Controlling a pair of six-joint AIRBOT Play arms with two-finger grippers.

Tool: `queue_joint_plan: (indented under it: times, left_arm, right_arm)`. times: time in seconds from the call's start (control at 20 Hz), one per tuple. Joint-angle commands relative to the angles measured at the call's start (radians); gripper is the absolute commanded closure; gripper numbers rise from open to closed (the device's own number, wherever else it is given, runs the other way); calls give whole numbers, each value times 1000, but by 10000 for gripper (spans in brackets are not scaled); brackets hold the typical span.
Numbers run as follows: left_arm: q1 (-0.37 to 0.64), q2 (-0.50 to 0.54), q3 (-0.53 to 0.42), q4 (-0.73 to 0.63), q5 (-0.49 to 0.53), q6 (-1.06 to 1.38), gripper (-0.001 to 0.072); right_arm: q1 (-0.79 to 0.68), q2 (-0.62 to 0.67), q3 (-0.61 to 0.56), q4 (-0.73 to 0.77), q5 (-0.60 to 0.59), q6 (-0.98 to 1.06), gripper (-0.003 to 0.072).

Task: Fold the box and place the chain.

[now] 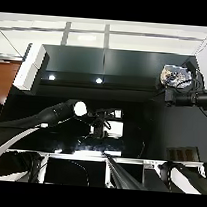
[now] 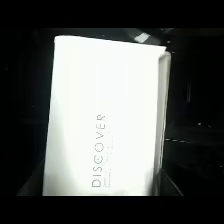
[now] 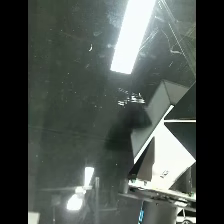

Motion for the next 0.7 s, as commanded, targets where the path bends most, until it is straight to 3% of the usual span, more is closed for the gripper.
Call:
queue_joint_plan:
  times: [0.0,0.05,0.1,0.15,0.35,0.55,0.65]
  left_arm:
    - [-6,-18,-3,23,41,1,-1]
    - [-3,-12,-2,41,38,-1,57]
    - [7,3,-2,55,27,-2,306]
    - [32,29,-2,60,-2,-23,407]
    - [273,172,-3,189,-190,-249,408]
    - [713,315,-45,346,-373,-409,408]
    - [955,375,-92,391,-395,-444,407]
  right_arm:
    - [0,1,1,0,-5,0,677]
    - [0,1,1,1,-6,0,677]
    - [0,1,1,1,-5,0,677]
    - [0,1,1,1,-1,0,677]
    - [0,1,1,0,-9,-1,677]
    - [0,1,1,0,-28,-5,676]
    - [0,1,1,1,-29,-11,676]
